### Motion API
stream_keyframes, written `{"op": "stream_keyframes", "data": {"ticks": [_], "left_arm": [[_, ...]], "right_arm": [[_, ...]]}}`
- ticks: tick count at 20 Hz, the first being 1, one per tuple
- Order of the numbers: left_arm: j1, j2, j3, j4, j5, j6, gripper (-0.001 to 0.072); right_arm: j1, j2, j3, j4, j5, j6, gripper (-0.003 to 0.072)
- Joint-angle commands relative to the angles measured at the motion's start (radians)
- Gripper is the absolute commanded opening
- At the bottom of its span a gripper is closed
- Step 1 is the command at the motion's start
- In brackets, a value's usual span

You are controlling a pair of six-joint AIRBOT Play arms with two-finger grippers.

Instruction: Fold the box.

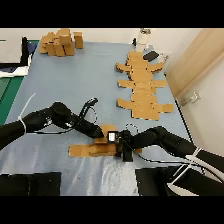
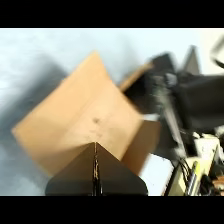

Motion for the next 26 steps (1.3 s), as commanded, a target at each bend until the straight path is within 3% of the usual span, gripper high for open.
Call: {"op": "stream_keyframes", "data": {"ticks": [1,5,9,13,16,17,18,19,20,21,22,26], "left_arm": [[0.002,-0.021,0.001,0.083,0.018,-0.077,0.0011],[0.002,0.003,0.019,0.019,0.004,0.044,0.0011],[0.069,0.167,0.011,0.015,-0.091,0.282,0.0010],[0.177,0.372,-0.066,0.150,-0.208,0.401,0.0011],[0.165,0.452,-0.089,0.303,-0.300,0.417,0.0015],[0.153,0.467,-0.093,0.335,-0.313,0.417,0.0045],[0.136,0.478,-0.094,0.357,-0.314,0.416,0.0360],[0.122,0.483,-0.093,0.370,-0.314,0.416,0.0425],[0.107,0.485,-0.094,0.378,-0.313,0.416,0.0428],[0.104,0.485,-0.097,0.366,-0.312,0.417,0.0501],[0.120,0.485,-0.113,0.363,-0.281,0.435,0.0693],[0.151,0.485,-0.271,0.341,-0.085,0.650,0.0704]], "right_arm": [[0.000,0.001,-0.001,-0.001,-0.001,-0.001,0.0464],[0.000,0.001,-0.001,-0.002,-0.001,-0.001,0.0464],[0.000,0.001,-0.001,-0.002,-0.001,-0.001,0.0464],[0.000,0.001,-0.001,-0.002,-0.001,-0.001,0.0464],[0.000,0.001,-0.001,-0.002,-0.001,-0.001,0.0464],[0.000,0.001,-0.001,-0.002,-0.001,-0.001,0.0464],[0.000,0.001,-0.001,-0.001,-0.001,-0.001,0.0464],[0.000,0.001,-0.001,-0.001,-0.001,-0.001,0.0464],[0.000,0.001,-0.001,-0.002,-0.001,-0.001,0.0464],[0.000,0.001,-0.001,-0.002,-0.001,-0.001,0.0464],[0.000,0.001,-0.001,-0.001,0.000,-0.001,0.0464],[0.000,0.001,-0.001,-0.001,-0.001,-0.001,0.0464]]}}
